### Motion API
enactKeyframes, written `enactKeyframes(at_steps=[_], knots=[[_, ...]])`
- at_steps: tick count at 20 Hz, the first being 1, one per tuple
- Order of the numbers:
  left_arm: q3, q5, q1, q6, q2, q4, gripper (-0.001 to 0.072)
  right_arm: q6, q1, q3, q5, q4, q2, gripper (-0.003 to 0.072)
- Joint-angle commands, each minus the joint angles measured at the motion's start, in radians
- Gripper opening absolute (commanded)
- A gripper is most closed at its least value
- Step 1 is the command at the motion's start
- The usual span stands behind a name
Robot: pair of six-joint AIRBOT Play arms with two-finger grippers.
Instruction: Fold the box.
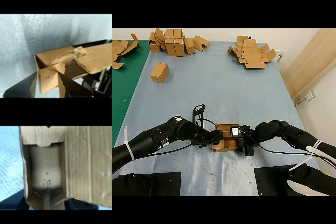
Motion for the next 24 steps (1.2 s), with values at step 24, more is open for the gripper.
enactKeyframes(at_steps=[24], knots=[[0.171, -0.151, -0.181, -0.528, -0.149, 0.330, 0.0422, 0.000, 0.000, 0.000, 0.000, 0.000, 0.000, 0.0506]])
